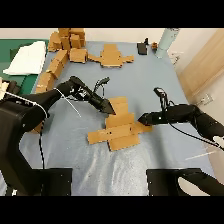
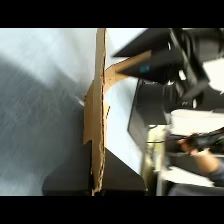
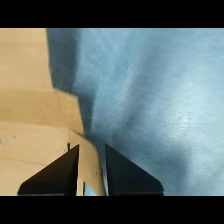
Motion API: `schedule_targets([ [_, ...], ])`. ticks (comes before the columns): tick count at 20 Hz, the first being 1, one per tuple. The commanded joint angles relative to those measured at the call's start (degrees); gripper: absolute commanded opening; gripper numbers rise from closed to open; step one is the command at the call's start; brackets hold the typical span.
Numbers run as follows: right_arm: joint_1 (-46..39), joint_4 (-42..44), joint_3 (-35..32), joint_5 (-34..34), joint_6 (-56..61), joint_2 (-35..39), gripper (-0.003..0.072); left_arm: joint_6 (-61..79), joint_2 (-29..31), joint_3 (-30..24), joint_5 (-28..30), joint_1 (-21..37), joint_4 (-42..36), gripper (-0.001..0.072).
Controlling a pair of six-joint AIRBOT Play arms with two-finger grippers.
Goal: Fold the box.
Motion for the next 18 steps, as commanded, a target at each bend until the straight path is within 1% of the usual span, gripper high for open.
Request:
schedule_targets([
  [1,-3.1,-1.0,1.7,1.6,6.6,0.0,0.0253,5.0,4.6,-0.7,3.8,-2.4,4.5,0.0009],
  [3,-5.5,-1.1,1.9,3.3,11.2,0.0,0.0251,7.8,8.7,-3.4,6.1,-3.4,6.2,0.0009],
  [4,-6.6,-1.1,1.9,4.5,13.3,0.0,0.0207,10.1,11.2,-5.7,7.9,-3.6,6.0,0.0009],
  [6,-7.7,-1.1,1.9,6.4,15.8,0.0,0.0105,14.8,16.3,-11.1,13.2,-3.9,5.9,0.0008],
  [7,-7.7,-0.8,1.9,7.3,16.0,0.0,0.008,17.2,18.9,-14.1,16.1,-3.9,5.6,0.0008],
  [9,-7.6,0.8,1.9,8.3,16.0,-0.3,0.008,24.3,24.3,-21.1,23.5,-4.2,4.2,0.0008],
  [11,-7.1,1.0,1.9,9.6,17.1,-0.7,0.0079,32.2,27.9,-26.8,28.8,-5.0,1.2,0.0009],
  [12,-6.6,1.1,1.9,10.3,17.1,-1.2,0.0079,36.5,28.8,-28.8,29.8,-5.8,-0.6,0.0009],
  [14,-5.5,1.4,1.9,11.1,17.1,-2.5,0.0079,40.6,28.7,-30.9,29.9,-7.7,-1.3,0.001],
  [16,-3.9,1.5,1.9,11.8,17.1,-3.6,0.0079,43.3,28.4,-31.6,30.1,-9.4,-1.3,0.001],
  [18,-2.3,1.5,1.9,12.9,17.4,-4.7,0.008,45.8,28.4,-31.6,31.4,-10.0,-1.4,0.0011],
])
